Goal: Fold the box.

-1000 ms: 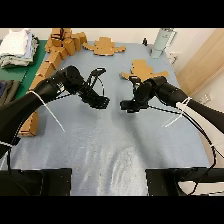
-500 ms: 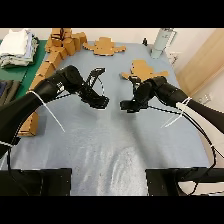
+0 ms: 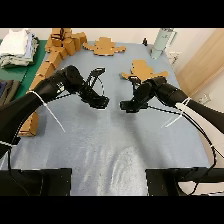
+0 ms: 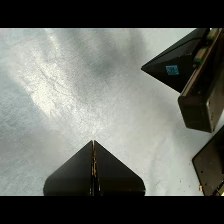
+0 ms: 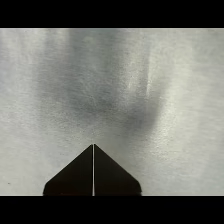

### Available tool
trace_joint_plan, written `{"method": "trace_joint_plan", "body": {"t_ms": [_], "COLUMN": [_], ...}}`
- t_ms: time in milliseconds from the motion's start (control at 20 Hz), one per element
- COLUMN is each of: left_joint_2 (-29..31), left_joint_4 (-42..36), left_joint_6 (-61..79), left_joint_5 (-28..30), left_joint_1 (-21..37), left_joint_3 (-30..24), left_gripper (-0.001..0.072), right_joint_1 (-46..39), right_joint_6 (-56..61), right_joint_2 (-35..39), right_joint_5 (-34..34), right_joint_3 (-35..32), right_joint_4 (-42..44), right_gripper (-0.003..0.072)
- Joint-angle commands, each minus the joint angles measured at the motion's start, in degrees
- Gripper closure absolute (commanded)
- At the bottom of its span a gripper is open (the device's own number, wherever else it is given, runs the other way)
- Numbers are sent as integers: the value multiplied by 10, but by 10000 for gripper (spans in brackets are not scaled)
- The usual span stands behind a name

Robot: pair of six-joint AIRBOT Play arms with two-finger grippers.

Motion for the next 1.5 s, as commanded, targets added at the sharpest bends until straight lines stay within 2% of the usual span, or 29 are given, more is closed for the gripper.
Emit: {"method": "trace_joint_plan", "body": {"t_ms": [0, 250, 350, 450, 600, 650, 700, 750, 900, 950, 1000, 1050, 1300, 1450], "left_joint_2": [0, 0, 0, 0, 0, 0, 0, 0, 0, 0, 0, 0, 0, 0], "left_joint_4": [0, 0, 0, 0, 0, 0, 0, 0, 0, 0, 0, 0, 0, 0], "left_joint_6": [0, 0, 0, 0, 0, 0, 0, 0, 0, 0, 0, 0, 0, 0], "left_joint_5": [0, 0, 0, 0, 0, 0, 0, 0, 0, 0, 0, 0, 0, 0], "left_joint_1": [0, 0, 0, -1, -1, 0, 0, -1, 0, 0, -1, 0, 0, 0], "left_joint_3": [0, 0, 0, 0, 0, 0, 0, 0, 0, 0, 0, 0, 0, 0], "left_gripper": [699, 699, 699, 699, 699, 699, 699, 699, 699, 699, 699, 699, 699, 699], "right_joint_1": [0, 0, -19, -80, -211, -260, -304, -349, -447, -466, -478, -485, -488, -487], "right_joint_6": [0, 1, 12, 15, -28, -54, -74, -93, -159, -177, -191, -204, -211, -236], "right_joint_2": [0, -8, -20, -44, -95, -118, -143, -172, -255, -282, -306, -325, -411, -438], "right_joint_5": [10, 34, 20, -17, -32, -32, -32, -31, -29, -29, -23, -13, 80, 125], "right_joint_3": [0, 0, 15, 63, 154, 189, 221, 256, 345, 373, 398, 420, 522, 531], "right_joint_4": [-1, -1, -64, -103, -69, -34, 7, 60, 216, 244, 253, 252, 253, 259], "right_gripper": [682, 681, 681, 681, 681, 627, 497, 437, 434, 384, 223, 152, 150, 172]}}
